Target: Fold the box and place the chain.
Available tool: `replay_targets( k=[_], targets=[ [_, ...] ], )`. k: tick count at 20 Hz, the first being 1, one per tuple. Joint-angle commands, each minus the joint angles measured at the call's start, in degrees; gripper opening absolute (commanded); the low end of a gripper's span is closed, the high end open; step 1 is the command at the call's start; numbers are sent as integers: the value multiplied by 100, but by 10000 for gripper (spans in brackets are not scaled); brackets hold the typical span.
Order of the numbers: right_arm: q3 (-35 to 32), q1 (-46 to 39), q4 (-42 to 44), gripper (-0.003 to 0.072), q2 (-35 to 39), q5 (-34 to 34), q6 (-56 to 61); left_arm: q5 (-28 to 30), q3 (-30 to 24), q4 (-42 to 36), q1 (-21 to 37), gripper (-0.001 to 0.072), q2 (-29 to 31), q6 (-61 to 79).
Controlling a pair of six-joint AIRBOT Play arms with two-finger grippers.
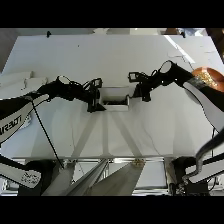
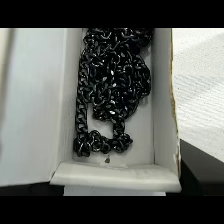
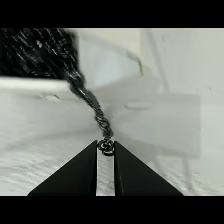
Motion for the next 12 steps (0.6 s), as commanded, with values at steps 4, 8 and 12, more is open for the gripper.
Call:
replay_targets(
  k=[4, 8, 12],
  targets=[
    [7, 2, 415, 16, 522, 1128, 767, 2, 4, 2, 2, 364, -2, 2],
    [7, 50, 1043, 16, 859, 1473, 769, 2, 4, 2, 2, 364, -2, 2],
    [7, 358, 1309, 16, 944, 1416, 769, 0, 4, 2, 2, 364, -2, 2]
  ],
)
